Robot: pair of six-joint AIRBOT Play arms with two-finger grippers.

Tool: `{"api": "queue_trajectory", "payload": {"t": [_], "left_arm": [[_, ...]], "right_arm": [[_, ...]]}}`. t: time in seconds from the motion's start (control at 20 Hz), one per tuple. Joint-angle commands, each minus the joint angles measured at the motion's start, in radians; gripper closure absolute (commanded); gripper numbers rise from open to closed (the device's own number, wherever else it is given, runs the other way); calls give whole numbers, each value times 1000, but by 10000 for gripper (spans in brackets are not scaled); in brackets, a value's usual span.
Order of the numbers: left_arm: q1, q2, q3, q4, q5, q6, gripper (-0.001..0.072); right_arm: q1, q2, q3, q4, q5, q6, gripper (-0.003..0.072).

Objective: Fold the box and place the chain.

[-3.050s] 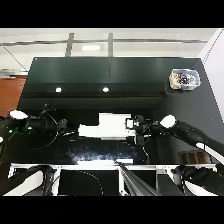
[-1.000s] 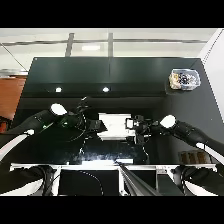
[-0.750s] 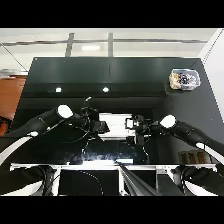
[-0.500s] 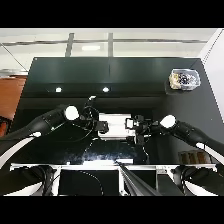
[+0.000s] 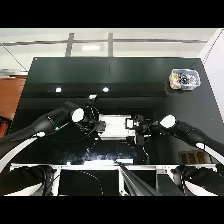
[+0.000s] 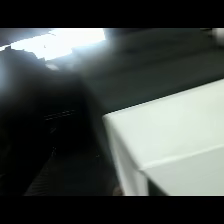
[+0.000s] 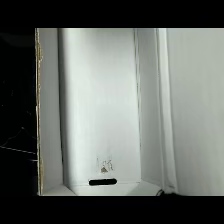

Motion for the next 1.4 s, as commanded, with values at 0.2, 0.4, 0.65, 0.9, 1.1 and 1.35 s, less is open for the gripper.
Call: {"api": "queue_trajectory", "payload": {"t": [0.2, 0.4, 0.65, 0.9, 1.1, 1.35], "left_arm": [[-134, 1, 114, 235, -119, -306, 277], [-161, -5, 115, 252, -119, -400, 303], [-168, -38, 115, 251, -111, -454, 304], [-168, -81, 115, 213, -88, -454, 306], [-168, -81, 116, 216, -76, -453, 455], [-168, -81, 116, 193, -44, -452, 563]], "right_arm": [[0, 0, 0, 0, 1, 0, 149], [0, 0, 0, 0, 1, 0, 149], [0, 0, 0, 0, 1, 0, 149], [0, 0, 0, 0, 1, 0, 149], [0, 0, 0, 0, 1, 0, 149], [0, 0, 0, 0, 0, 0, 149]]}}
